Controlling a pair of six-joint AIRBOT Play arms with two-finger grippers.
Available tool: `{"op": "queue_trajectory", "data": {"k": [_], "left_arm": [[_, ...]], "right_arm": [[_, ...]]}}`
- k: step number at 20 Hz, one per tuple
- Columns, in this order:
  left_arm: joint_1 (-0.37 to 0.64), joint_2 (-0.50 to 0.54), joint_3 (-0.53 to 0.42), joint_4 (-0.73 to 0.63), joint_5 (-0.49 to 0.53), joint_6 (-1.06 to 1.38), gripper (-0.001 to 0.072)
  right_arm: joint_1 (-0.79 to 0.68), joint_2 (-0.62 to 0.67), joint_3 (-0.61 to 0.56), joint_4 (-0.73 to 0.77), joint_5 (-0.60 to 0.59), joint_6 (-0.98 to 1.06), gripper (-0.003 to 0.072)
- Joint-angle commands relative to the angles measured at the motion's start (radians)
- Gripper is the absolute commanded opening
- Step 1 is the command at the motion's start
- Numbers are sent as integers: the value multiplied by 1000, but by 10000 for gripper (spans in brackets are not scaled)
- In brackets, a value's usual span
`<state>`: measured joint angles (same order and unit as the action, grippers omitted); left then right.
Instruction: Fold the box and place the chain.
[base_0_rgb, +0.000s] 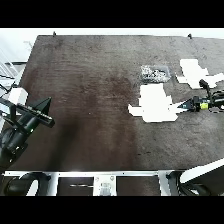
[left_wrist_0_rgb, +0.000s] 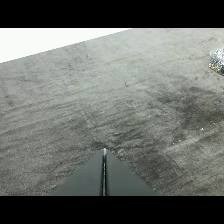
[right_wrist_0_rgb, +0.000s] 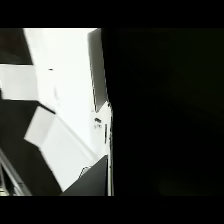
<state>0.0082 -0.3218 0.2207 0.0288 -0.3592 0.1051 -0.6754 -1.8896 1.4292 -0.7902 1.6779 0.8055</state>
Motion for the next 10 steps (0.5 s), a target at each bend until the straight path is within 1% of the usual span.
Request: {"op": "queue_trajectory", "data": {"k": [1,4,6,8,10], "left_arm": [[0,1,0,0,0,0,20],[0,0,0,0,0,0,20],[0,0,0,0,0,0,20],[0,0,0,0,0,0,20],[0,0,0,0,0,0,20]], "right_arm": [[25,130,-196,139,-69,-29,3],[104,254,-422,246,-179,-55,4],[195,322,-551,330,-257,-55,3],[325,360,-615,402,-319,-58,4],[473,375,-621,485,-406,-58,4]]}}
